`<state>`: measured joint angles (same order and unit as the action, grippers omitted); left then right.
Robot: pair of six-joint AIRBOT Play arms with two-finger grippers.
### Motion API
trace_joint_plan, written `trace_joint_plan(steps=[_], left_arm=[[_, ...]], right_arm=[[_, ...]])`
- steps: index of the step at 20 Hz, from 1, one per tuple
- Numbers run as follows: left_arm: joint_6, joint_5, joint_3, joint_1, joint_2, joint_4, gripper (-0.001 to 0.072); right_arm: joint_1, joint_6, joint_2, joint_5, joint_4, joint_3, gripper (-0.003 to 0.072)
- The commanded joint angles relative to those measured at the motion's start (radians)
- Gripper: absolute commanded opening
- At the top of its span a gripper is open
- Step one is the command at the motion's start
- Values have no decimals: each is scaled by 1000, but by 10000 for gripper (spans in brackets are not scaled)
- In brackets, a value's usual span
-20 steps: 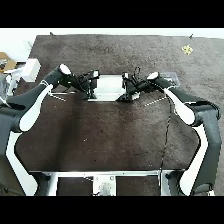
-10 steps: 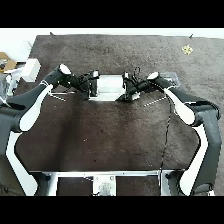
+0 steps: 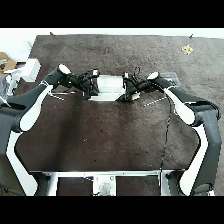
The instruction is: Fold the box and place the chain.
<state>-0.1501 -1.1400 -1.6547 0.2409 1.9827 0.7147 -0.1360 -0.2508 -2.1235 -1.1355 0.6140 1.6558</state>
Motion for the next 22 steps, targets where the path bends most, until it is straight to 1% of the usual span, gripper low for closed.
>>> trace_joint_plan(steps=[1, 5, 7, 9, 11, 13, 17, 18, 19, 20, 22], left_arm=[[-28, 2, 0, 1, 2, -42, 181], [-38, -2, 0, 0, 2, -42, 184], [-54, -14, 0, 0, 7, -47, 253], [-68, -47, 0, 0, 28, -67, 251], [-68, -26, 0, 0, 35, -69, 251], [-69, -6, -1, 0, 35, -102, 251], [-67, -8, -1, -3, 35, -94, 254], [-67, -11, -1, -4, 35, -84, 428], [-19, 2, -1, -4, 35, -84, 720], [23, 11, -1, -3, 35, -85, 719], [21, 3, -1, -4, 35, -83, 714]], right_arm=[[0, 1, 0, -1, 0, 0, 446], [0, 1, 0, -1, 0, 0, 446], [0, 1, 0, -1, 0, 0, 446], [0, 1, 0, -1, 0, 0, 446], [0, 1, 0, -1, 0, 0, 446], [0, 1, 0, -1, 0, 0, 446], [0, 1, 0, -1, 0, 0, 446], [0, 1, 0, -1, 0, 0, 446], [0, 1, 0, -1, 0, 0, 446], [0, 1, 0, -1, 0, 0, 446], [0, 1, 0, -1, 0, 0, 446]])
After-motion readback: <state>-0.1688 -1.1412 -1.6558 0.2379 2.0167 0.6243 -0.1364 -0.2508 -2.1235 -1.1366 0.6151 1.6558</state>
